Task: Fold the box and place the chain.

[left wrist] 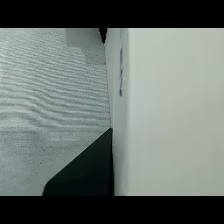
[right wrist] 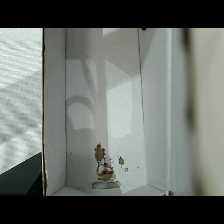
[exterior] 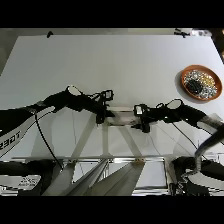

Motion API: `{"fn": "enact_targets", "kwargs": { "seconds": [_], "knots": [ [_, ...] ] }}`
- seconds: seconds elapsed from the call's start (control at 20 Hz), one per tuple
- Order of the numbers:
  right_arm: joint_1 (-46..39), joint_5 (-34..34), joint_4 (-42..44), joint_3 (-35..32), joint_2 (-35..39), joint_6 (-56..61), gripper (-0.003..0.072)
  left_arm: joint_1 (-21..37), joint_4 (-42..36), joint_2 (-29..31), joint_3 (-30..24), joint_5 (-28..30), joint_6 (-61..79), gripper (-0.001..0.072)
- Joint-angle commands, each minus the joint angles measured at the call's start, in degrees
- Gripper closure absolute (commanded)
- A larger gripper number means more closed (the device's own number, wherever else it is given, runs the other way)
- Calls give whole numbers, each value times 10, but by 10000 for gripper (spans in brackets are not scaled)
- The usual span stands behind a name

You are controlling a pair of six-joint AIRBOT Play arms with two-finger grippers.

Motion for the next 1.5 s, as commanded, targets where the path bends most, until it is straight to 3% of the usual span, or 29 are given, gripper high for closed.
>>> {"fn": "enact_targets", "kwargs": {
  "seconds": [0.0,0.6,0.75,0.8,0.9,0.95,1.3,1.35,1.45],
  "knots": [
    [0,-4,0,0,0,0,275,1,0,0,1,0,0,697],
    [0,-4,0,0,0,0,275,1,-9,1,1,-1,0,697],
    [0,-4,0,0,0,0,275,1,-5,4,1,-24,-14,697],
    [0,-4,0,0,0,0,275,2,-4,9,1,-20,-29,659],
    [0,-4,0,0,0,0,275,2,10,23,1,-15,-70,278],
    [0,-4,0,0,0,0,275,2,29,34,1,-13,-92,255],
    [0,-4,0,0,0,0,275,2,249,150,1,-14,-262,256],
    [0,-4,0,0,0,0,275,2,287,172,1,-15,-308,295],
    [0,-4,0,0,0,0,275,2,320,224,1,-31,-320,558]
  ]
}}
